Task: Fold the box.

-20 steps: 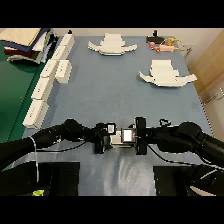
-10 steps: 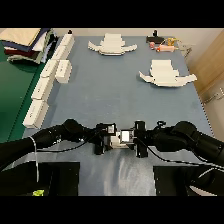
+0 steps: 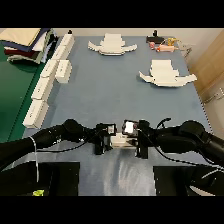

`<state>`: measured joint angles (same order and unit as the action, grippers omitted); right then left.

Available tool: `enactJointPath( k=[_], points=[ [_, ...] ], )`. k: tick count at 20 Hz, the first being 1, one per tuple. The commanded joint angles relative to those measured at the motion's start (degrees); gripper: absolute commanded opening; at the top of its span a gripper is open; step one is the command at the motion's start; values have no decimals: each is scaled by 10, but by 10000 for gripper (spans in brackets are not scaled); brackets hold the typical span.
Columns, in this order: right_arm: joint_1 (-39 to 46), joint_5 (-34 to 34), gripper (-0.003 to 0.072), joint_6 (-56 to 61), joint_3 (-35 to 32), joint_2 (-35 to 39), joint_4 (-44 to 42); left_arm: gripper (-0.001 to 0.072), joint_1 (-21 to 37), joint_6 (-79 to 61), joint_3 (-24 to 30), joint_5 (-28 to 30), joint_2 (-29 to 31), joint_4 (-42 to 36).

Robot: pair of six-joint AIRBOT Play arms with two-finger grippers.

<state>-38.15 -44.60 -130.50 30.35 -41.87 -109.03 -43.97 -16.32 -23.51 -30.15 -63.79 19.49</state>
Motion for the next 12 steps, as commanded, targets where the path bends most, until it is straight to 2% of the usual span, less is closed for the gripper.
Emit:
enactJointPath(
  k=[1,5,7,10,12],
  points=[
    [0,-10,2,154,-4,18,-11,527,0,1,0,1,0,0],
    [-1,142,0,202,-80,39,-134,527,0,1,0,1,0,0],
    [-1,200,0,221,-122,68,-160,527,0,1,0,1,0,0],
    [-1,254,1,241,-176,92,-162,527,0,1,0,1,0,0],
    [-1,262,1,242,-191,90,-163,527,0,1,0,1,0,0]
  ],
)
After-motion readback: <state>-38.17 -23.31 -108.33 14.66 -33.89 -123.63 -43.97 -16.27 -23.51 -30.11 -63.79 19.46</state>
